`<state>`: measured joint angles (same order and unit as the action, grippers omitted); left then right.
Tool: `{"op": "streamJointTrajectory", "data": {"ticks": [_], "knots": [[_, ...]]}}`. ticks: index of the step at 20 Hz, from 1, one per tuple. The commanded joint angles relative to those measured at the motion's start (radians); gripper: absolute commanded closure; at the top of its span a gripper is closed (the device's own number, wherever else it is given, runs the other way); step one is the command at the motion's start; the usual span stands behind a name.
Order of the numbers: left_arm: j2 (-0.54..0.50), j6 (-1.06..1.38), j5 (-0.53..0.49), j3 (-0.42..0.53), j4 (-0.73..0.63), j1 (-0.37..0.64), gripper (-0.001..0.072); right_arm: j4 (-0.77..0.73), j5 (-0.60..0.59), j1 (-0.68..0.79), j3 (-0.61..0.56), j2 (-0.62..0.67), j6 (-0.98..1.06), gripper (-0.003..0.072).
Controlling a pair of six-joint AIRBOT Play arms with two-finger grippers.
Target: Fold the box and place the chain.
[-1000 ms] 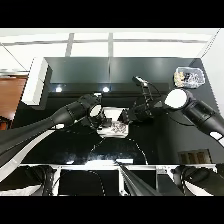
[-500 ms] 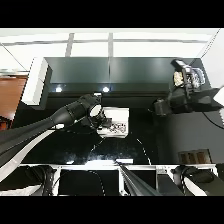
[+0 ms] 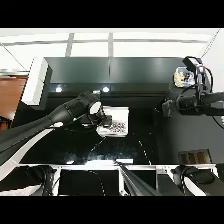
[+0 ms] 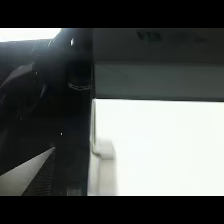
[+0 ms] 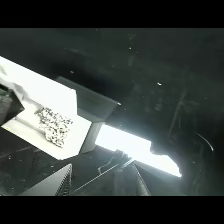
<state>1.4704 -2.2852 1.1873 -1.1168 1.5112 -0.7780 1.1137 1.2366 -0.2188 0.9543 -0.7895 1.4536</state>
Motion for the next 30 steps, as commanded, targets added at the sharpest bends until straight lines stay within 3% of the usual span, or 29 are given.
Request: {"op": "streamJointTrajectory", "data": {"ticks": [1,3,5,7,8,10,12,13,15,16,17,18,20,21,22,24,27,30], "knots": [[-0.043,0.034,0.045,-0.043,0.035,-0.019,0.011,0.019,0.001,0.0,0.001,0.002,0.001,0.0237],[-0.102,0.079,0.077,-0.04,0.099,-0.037,0.011,0.02,0.001,0.0,0.001,0.002,0.001,0.0236],[-0.17,0.107,0.193,-0.034,0.198,-0.042,0.011,0.025,-0.002,0.0,0.001,0.002,0.0,0.0236],[-0.264,0.134,0.233,0.007,0.312,-0.02,0.011,0.043,-0.027,0.0,0.0,0.002,0.001,0.0236],[-0.321,0.143,0.207,0.042,0.346,0.005,0.011,0.056,-0.043,0.0,0.0,0.002,0.001,0.0236],[-0.469,0.191,0.055,0.163,0.333,0.097,0.011,0.067,-0.055,0.001,0.0,0.002,0.014,0.0236],[-0.615,0.275,-0.145,0.317,0.199,0.228,0.0111,0.067,-0.053,0.001,0.0,0.002,0.05,0.0237],[-0.684,0.377,-0.29,0.411,0.046,0.316,0.0113,0.067,-0.053,0.0,0.0,0.002,0.071,0.0237],[-0.766,0.793,-0.516,0.579,-0.442,0.482,0.0115,0.067,-0.06,0.0,0.0,0.002,0.085,0.0236],[-0.768,1.131,-0.512,0.638,-0.735,0.546,0.0115,0.067,-0.063,0.0,0.0,0.002,0.089,0.0236],[-0.75,1.423,-0.433,0.673,-0.949,0.592,0.0115,0.067,-0.066,0.0,0.0,0.002,0.09,0.0236],[-0.715,1.65,-0.323,0.689,-1.077,0.625,0.0114,0.067,-0.069,0.0,0.0,0.002,0.099,0.0236],[-0.642,1.904,-0.216,0.689,-1.092,0.628,0.011,0.067,-0.071,0.0,0.0,0.002,0.108,0.0236],[-0.608,2.035,-0.214,0.689,-1.068,0.621,0.0041,0.067,-0.07,0.0,0.0,0.002,0.111,0.0236],[-0.579,2.177,-0.215,0.689,-1.044,0.616,0.0006,0.067,-0.069,0.0,0.0,0.002,0.111,0.0236],[-0.528,2.414,-0.22,0.687,-1.031,0.608,0.0006,0.067,-0.069,0.0,0.0,0.002,0.111,0.0237],[-0.439,2.543,-0.243,0.682,-0.987,0.572,0.0005,0.066,-0.066,0.0,-0.004,0.002,0.111,0.0236],[-0.369,2.699,-0.34,0.661,-0.972,0.502,0.0006,0.066,-0.063,0.0,-0.008,0.002,0.123,0.0237]]}}
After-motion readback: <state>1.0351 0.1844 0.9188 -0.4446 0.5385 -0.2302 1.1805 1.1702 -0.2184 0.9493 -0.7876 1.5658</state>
